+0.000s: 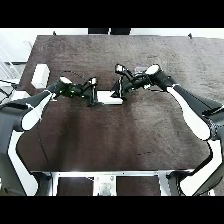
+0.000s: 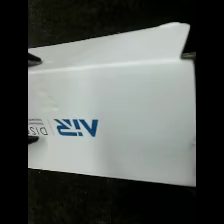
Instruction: Fold the box and place the chain.
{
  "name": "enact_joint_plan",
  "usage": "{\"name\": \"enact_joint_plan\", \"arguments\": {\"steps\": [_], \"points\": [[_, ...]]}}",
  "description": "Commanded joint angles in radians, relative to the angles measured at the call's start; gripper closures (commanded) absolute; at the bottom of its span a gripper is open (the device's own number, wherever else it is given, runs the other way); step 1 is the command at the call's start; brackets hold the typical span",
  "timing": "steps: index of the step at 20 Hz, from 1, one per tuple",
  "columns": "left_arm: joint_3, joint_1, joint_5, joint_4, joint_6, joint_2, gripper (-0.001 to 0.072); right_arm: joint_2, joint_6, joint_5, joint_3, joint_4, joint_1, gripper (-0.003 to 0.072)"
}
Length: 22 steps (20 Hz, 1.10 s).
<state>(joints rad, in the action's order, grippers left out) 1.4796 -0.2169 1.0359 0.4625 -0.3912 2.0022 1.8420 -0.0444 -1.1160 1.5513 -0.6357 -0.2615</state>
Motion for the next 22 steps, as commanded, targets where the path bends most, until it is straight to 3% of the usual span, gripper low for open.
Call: {"name": "enact_joint_plan", "arguments": {"steps": [1,3,4,5,8,10,22], "points": [[0.0,0.0,0.001,0.001,-0.002,0.0,0.0308,-0.024,0.004,0.008,0.015,0.027,0.0,0.0321],[0.0,0.0,0.001,0.001,-0.002,0.0,0.0308,-0.033,0.005,0.009,0.02,0.024,0.002,0.0334],[0.0,0.0,0.001,0.001,-0.002,0.0,0.0308,-0.031,0.005,0.009,0.019,0.005,0.003,0.0425],[0.0,0.0,0.001,0.001,-0.002,0.0,0.0308,-0.029,0.004,0.009,0.019,-0.021,0.003,0.0464],[0.0,0.0,0.001,0.001,-0.002,0.0,0.0308,-0.021,0.001,0.006,0.01,-0.035,0.003,0.0458],[0.0,0.0,0.001,0.001,-0.002,0.0,0.0308,-0.021,0.0,0.005,0.003,-0.034,0.003,0.0371],[0.0,0.0,0.001,0.0,-0.002,0.0,0.0308,-0.014,0.001,0.019,0.021,-0.027,0.003,0.0386]]}}
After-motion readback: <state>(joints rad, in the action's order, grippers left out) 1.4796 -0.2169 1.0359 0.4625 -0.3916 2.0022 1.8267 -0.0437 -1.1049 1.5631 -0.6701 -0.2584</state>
